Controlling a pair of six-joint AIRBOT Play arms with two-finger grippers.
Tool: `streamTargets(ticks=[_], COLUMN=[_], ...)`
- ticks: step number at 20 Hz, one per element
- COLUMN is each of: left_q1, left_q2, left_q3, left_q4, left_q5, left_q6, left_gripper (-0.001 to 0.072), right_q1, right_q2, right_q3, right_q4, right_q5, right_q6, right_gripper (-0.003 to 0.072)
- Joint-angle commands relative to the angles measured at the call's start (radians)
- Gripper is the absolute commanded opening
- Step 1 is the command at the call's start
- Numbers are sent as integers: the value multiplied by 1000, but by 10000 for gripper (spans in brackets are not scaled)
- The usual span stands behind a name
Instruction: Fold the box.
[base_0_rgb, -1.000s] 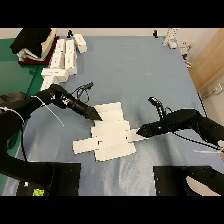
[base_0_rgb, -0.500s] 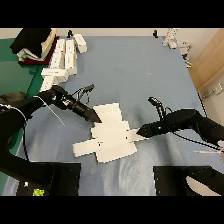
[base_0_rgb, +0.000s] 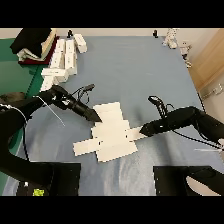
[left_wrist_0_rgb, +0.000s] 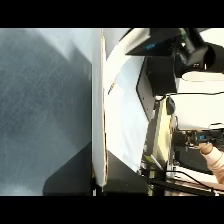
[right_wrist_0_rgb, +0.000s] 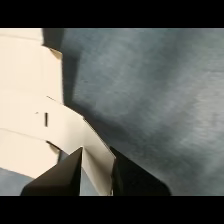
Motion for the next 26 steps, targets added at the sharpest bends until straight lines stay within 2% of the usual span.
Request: streamTargets(ticks=[1,4,5,8,10,12,16,19,21,23,26], left_q1=[-7,-56,-80,-160,-217,-262,-341,-436,-497,-540,-560], left_q2=[24,102,134,225,301,387,546,621,649,660,660], left_q3=[6,6,6,4,-25,-99,-308,-449,-506,-530,-530], left_q4=[-34,-41,-40,-39,-24,-23,-69,-142,-162,-162,-164], left_q5=[1,93,141,239,304,393,616,834,933,967,958], left_q6=[143,320,360,486,534,598,750,874,889,889,888], left_gripper=[17,17,16,16,15,15,15,15,15,15,17], right_q1=[0,-1,-1,-1,0,0,0,0,0,0,0], right_q2=[0,3,3,3,3,-3,-7,-7,-7,-7,-7], right_q3=[55,141,175,274,291,291,288,287,287,287,287], right_q4=[-350,-539,-562,-591,-601,-600,-600,-600,-600,-600,-600], right_q5=[34,21,19,23,23,10,11,13,13,13,12], right_q6=[229,511,584,736,788,826,890,901,901,901,901], right_gripper=[321,563,578,578,578,578,578,578,578,578,578])
